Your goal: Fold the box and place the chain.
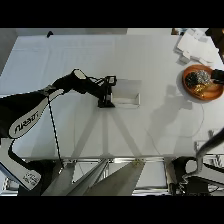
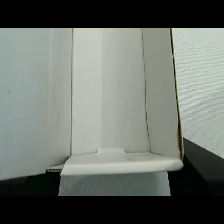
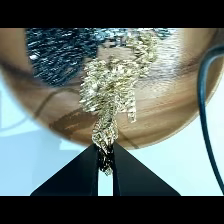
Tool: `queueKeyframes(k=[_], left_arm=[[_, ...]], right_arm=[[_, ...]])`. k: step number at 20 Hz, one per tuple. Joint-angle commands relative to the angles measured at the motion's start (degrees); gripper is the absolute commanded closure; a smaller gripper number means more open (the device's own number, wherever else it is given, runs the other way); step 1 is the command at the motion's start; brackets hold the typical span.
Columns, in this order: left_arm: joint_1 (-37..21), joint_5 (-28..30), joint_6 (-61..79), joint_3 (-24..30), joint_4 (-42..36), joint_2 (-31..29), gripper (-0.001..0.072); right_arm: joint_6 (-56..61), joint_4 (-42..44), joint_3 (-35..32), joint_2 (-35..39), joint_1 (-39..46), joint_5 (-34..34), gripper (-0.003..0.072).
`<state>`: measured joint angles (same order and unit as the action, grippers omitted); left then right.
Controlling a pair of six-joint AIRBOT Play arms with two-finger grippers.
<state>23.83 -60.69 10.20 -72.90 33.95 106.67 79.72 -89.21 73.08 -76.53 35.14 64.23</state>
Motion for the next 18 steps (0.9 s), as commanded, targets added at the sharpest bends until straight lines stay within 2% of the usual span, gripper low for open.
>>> queueKeyframes(k=[1, 5, 10, 13, 18], left_arm=[[0.0, 0.0, 0.0, 0.0, 0.0, 0.0, 0.0432], [0.0, 0.0, 0.0, 0.0, 0.0, 0.0, 0.0432], [0.0, 0.0, 0.0, 0.0, 0.0, 0.0, 0.0432], [0.0, 0.0, 0.0, 0.0, 0.0, 0.0, 0.0432], [0.0, 0.0, 0.0, 0.0, 0.0, 0.0, 0.0432]], right_arm=[[-2.2, 2.6, -0.1, 6.1, -3.1, 5.3, 0.0682], [-2.3, 5.5, -1.9, 11.0, -10.2, 9.2, 0.0683], [-2.1, 9.0, -3.8, 11.6, -23.2, 13.9, 0.0682], [-0.1, 9.9, -4.1, 11.6, -33.3, 11.8, 0.0682], [2.8, 11.7, -4.1, 11.6, -48.2, 2.2, 0.0681]])
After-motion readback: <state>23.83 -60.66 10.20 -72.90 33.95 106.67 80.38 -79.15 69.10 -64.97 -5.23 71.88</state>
